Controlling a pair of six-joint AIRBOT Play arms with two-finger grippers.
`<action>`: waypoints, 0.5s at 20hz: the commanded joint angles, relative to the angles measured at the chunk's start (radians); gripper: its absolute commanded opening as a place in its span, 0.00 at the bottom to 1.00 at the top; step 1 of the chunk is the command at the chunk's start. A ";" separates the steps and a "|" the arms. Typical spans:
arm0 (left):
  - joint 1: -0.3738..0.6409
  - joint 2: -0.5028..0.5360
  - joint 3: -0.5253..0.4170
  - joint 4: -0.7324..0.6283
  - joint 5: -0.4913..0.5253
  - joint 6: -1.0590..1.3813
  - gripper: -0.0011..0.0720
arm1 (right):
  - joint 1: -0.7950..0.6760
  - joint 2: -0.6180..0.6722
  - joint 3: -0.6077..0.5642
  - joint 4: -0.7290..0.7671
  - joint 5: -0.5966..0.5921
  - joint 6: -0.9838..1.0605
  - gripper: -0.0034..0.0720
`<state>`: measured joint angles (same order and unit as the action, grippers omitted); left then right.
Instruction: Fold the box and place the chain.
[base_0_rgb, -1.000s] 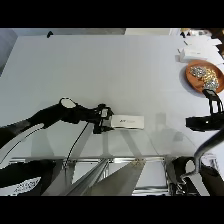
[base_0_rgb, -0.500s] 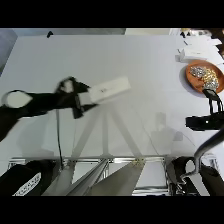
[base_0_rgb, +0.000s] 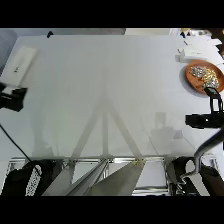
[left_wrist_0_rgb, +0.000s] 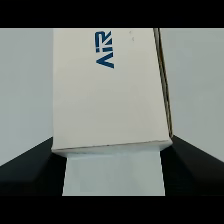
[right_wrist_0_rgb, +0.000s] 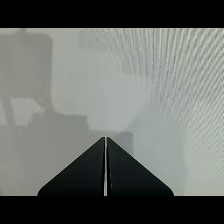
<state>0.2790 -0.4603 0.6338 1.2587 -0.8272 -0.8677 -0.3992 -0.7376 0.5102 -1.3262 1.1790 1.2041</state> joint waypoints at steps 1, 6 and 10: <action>0.114 0.004 -0.050 0.198 0.008 -0.259 0.02 | -0.001 0.001 0.000 0.003 -0.040 0.000 0.07; 0.115 -0.096 -0.203 0.185 0.082 -0.259 0.03 | -0.001 0.001 0.000 0.005 -0.045 0.000 0.07; 0.115 -0.150 -0.253 0.182 0.094 -0.256 0.02 | -0.001 0.001 0.000 0.026 -0.044 0.000 0.07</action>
